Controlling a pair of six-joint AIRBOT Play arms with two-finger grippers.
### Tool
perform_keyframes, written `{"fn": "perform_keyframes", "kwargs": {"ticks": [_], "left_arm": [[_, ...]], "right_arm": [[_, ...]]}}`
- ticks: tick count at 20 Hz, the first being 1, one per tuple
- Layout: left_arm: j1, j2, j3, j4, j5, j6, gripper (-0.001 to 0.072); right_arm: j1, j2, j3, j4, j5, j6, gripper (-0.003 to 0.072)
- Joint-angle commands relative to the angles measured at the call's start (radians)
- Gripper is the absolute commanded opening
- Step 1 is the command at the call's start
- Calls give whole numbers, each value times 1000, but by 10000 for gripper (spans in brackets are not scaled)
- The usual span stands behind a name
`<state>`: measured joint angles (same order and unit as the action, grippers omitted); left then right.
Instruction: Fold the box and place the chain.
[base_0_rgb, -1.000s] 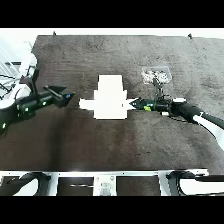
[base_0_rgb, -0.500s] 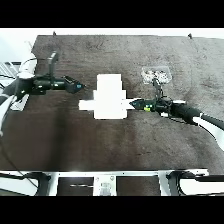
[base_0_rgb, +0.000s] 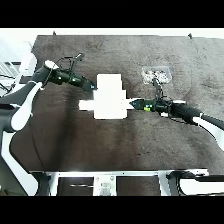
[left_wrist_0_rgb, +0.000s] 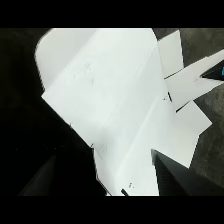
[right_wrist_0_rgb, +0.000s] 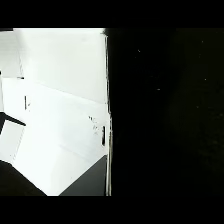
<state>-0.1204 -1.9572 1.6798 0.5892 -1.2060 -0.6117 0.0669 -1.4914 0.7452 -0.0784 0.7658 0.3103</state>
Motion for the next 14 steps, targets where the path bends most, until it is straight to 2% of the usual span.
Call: {"fn": "perform_keyframes", "kwargs": {"ticks": [1,9,10,11,14], "left_arm": [[-12,-77,97,17,-55,-51,670],[-12,-124,102,-20,-72,-39,669],[-15,-125,101,-37,-74,-23,656],[-22,-125,102,-52,-77,-3,604],[-55,-125,101,-51,-72,19,600]], "right_arm": [[0,0,0,1,1,-3,9],[0,0,0,1,1,-6,10],[0,0,0,1,1,-6,10],[1,0,0,1,1,-6,9],[1,0,0,1,1,-6,10]]}}
